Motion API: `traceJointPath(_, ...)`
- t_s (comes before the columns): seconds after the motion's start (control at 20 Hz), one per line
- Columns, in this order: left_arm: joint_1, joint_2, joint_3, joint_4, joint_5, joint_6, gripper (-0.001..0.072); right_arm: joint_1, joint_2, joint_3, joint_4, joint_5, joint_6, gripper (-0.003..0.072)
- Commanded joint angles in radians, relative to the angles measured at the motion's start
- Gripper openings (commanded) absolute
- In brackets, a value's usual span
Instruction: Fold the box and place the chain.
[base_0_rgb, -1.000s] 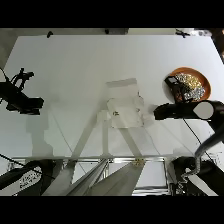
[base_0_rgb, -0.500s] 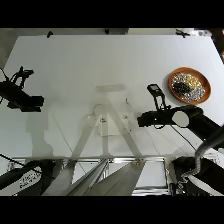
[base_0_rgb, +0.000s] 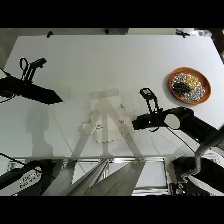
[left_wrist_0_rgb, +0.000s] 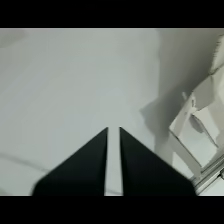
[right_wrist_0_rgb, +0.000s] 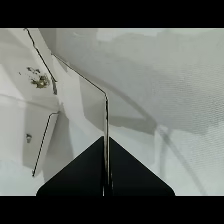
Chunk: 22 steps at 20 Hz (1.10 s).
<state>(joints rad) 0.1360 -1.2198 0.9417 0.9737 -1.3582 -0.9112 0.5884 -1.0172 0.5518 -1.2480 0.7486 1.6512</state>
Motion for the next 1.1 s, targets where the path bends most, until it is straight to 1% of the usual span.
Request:
traceJointPath(0.0,-0.001,-0.018,-0.058,-0.102,0.009,0.148,0.0345,0.003,-0.002,0.000,0.011,-0.009,0.002,0.0008)
traceJointPath(0.05,-0.001,-0.026,-0.082,-0.139,0.029,0.180,0.0436,0.003,-0.002,0.000,0.015,-0.010,0.002,0.0008)
traceJointPath(0.1,-0.001,-0.037,-0.105,-0.197,0.040,0.240,0.0491,0.003,-0.002,0.000,0.016,-0.010,0.002,0.0009)
traceJointPath(0.15,-0.001,-0.047,-0.121,-0.247,0.040,0.303,0.0514,0.003,-0.002,0.000,0.017,-0.010,0.002,0.0009)
traceJointPath(0.25,-0.025,-0.077,-0.131,-0.309,0.042,0.397,0.0529,0.003,-0.002,0.000,0.017,-0.009,0.002,0.0009)
traceJointPath(0.35,-0.074,-0.115,-0.131,-0.343,0.047,0.468,0.0528,0.003,-0.002,0.000,0.018,-0.009,0.002,0.0009)
traceJointPath(0.55,-0.204,-0.205,-0.131,-0.372,0.115,0.585,0.0530,0.003,-0.002,0.000,0.019,-0.009,0.002,0.0009)
traceJointPath(0.7,-0.274,-0.261,-0.131,-0.449,0.139,0.668,0.0530,0.003,-0.002,0.000,0.022,-0.009,0.002,0.0009)
traceJointPath(0.9,-0.340,-0.297,-0.131,-0.499,0.209,0.710,0.0529,0.003,-0.002,0.000,0.023,-0.008,0.002,0.0009)
traceJointPath(1.05,-0.375,-0.307,-0.131,-0.517,0.226,0.730,0.0514,0.003,-0.002,0.000,0.026,-0.008,0.002,0.0009)
